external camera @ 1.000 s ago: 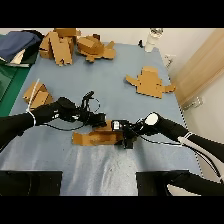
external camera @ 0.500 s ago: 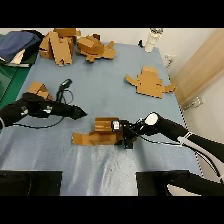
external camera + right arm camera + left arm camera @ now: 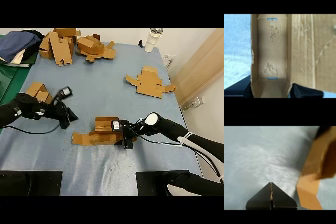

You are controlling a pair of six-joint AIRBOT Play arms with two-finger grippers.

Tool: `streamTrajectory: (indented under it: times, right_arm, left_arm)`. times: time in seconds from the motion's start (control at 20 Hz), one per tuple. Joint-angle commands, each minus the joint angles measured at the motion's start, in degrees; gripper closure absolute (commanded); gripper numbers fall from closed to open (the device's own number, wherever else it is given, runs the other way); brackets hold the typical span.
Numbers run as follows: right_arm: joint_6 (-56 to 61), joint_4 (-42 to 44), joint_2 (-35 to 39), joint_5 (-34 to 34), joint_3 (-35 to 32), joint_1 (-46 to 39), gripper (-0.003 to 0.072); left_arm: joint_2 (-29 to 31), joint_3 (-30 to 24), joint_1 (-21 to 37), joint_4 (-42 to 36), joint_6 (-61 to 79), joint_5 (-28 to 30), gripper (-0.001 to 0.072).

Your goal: Fold the box.

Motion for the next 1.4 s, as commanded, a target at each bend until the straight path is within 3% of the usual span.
streamTrajectory:
  times: [0.0, 0.05, 0.1, 0.15, 0.2, 0.7, 1.1, 1.2, 1.35]
  right_arm:
    - [0.0, 0.02, 0.04, 0.02, -0.02, -0.11, 0.0199]
    - [0.02, 0.0, 0.04, 0.02, -0.02, -0.11, 0.0199]
    - [0.0, 0.0, 0.02, 0.02, -0.02, -0.11, 0.0199]
    - [0.0, 0.0, 0.04, 0.02, -0.02, -0.11, 0.02]
    - [0.0, 0.0, 0.02, 0.02, -0.02, -0.11, 0.0199]
    - [0.0, 0.0, 0.02, 0.0, -0.02, -0.11, 0.0199]
    - [0.0, 0.0, 0.02, 0.0, -0.02, -0.11, 0.02]
    - [0.0, 0.02, 0.02, 0.0, -0.02, -0.11, 0.02]
    - [0.0, 0.02, 0.02, 0.0, -0.02, -0.11, 0.02]
  left_arm:
    - [1.53, -0.15, -11.72, 16.35, 6.93, 2.32, 0.0697]
    - [1.7, -0.15, -14.27, 18.91, 4.42, 3.04, 0.0697]
    - [1.7, -0.15, -16.22, 19.28, 1.2, 3.34, 0.0635]
    - [1.7, -0.15, -17.62, 18.91, -1.46, 3.39, 0.0317]
    - [1.7, -0.11, -18.56, 18.84, -4.59, 3.5, 0.0185]
    - [4.04, -0.11, -20.65, 17.14, -12.35, 0.94, 0.0183]
    - [3.82, -0.11, -26.1, 16.98, -12.83, 6.1, 0.0196]
    - [3.82, -0.11, -26.1, 16.98, -14.08, 5.86, 0.0397]
    - [3.82, -0.11, -26.1, 16.9, -14.1, 4.87, 0.0421]
